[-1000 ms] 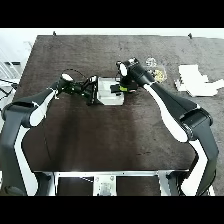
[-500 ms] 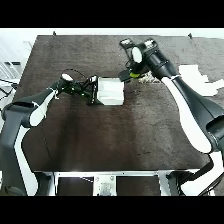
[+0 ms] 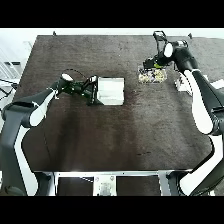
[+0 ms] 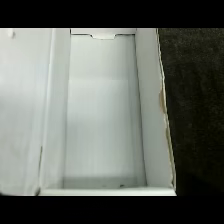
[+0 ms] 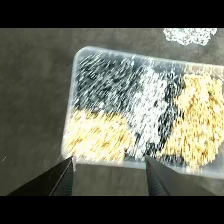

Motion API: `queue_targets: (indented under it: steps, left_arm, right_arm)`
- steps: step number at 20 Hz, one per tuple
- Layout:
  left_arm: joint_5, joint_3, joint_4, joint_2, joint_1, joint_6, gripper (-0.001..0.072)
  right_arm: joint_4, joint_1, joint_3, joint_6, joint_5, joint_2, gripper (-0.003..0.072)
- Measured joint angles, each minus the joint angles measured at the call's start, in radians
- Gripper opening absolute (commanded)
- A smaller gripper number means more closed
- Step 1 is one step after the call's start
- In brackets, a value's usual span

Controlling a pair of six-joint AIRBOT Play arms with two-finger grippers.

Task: Fold the box and place the chain.

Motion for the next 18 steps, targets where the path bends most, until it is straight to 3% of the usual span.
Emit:
queue_targets:
  steps: [7, 11, 14, 16, 18]
  left_arm:
    - [0.0, 0.0, 0.0, 0.0, 0.0, 0.0, 0.0297]
    - [0.0, 0.0, 0.0, 0.0, 0.0, 0.0, 0.0297]
    - [0.0, 0.0, 0.0, 0.0, 0.0, 0.0, 0.0297]
    - [0.0, 0.0, 0.0, 0.0, 0.0, 0.0, 0.0297]
    - [0.0, 0.0, 0.0, 0.0, 0.0, 0.0, 0.0297]
  right_arm:
    - [0.187, -0.061, 0.0, -0.122, -0.086, -0.106, 0.036]
    - [0.227, -0.068, 0.0, -0.148, -0.091, -0.132, 0.0341]
    - [0.241, -0.068, 0.0, -0.155, -0.091, -0.139, 0.0223]
    - [0.248, -0.068, 0.0, -0.159, -0.09, -0.144, 0.0032]
    - [0.259, -0.062, 0.0, -0.174, -0.09, -0.146, 0.0017]
